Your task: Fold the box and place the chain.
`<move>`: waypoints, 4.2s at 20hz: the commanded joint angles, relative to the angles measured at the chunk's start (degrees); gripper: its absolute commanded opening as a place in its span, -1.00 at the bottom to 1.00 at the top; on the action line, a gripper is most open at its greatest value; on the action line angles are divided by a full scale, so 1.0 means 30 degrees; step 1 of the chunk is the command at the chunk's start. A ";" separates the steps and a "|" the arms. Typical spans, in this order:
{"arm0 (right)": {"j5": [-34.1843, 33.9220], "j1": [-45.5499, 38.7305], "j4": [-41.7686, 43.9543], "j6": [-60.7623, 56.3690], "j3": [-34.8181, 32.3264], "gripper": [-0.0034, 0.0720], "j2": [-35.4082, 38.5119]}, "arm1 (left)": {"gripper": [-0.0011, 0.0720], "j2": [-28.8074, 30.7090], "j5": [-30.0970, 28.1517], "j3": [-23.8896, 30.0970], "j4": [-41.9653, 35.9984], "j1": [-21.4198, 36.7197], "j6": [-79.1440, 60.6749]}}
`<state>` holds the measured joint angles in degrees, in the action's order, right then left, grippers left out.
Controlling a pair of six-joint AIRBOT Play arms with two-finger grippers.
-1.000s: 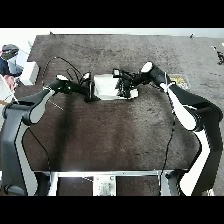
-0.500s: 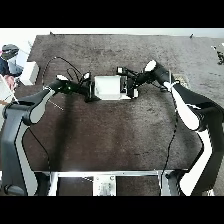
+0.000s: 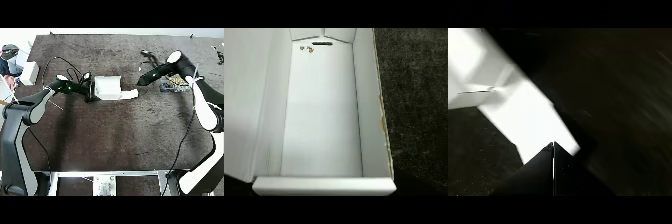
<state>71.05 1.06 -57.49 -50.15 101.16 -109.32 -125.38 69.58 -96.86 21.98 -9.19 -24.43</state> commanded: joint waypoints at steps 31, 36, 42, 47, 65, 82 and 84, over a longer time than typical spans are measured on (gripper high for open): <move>0.2572 0.1800 0.5158 -0.3599 0.1814 0.28 -0.2907 | -0.19 -0.0015 0.0015 -0.0015 -0.0022 0.0022 0.0000; 0.1851 0.2943 0.4342 -0.5741 0.1960 0.29 -0.2849 | -0.19 -0.0015 0.0015 -0.0015 -0.0022 0.0022 0.0146; 0.1399 0.4058 0.2798 -0.7424 0.1996 0.28 -0.2849 | -0.19 -0.0015 0.0015 -0.0015 -0.0022 0.0022 0.0138; 0.0874 0.4787 -0.0918 -0.9916 0.2259 0.28 -0.2834 | -0.19 -0.0015 0.0022 -0.0015 -0.0022 0.0022 0.0138; 0.0721 0.8794 -1.0928 -1.8389 0.4721 0.00 -0.3453 | -0.19 -0.0015 0.0015 -0.0015 -0.0022 0.0022 0.0138; 0.0525 0.8947 -1.2262 -2.0203 0.4707 -0.27 -0.4014 | -0.19 -0.0015 0.0015 -0.0015 -0.0029 0.0022 0.0138; 0.0517 0.8947 -1.2364 -2.0203 0.4707 -0.34 -0.4007 | -0.19 -0.0015 0.0015 -0.0015 -0.0029 0.0022 0.0138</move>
<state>72.18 27.90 -94.37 -110.76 115.31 -121.03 -125.40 69.67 -96.86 21.89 -9.19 -23.99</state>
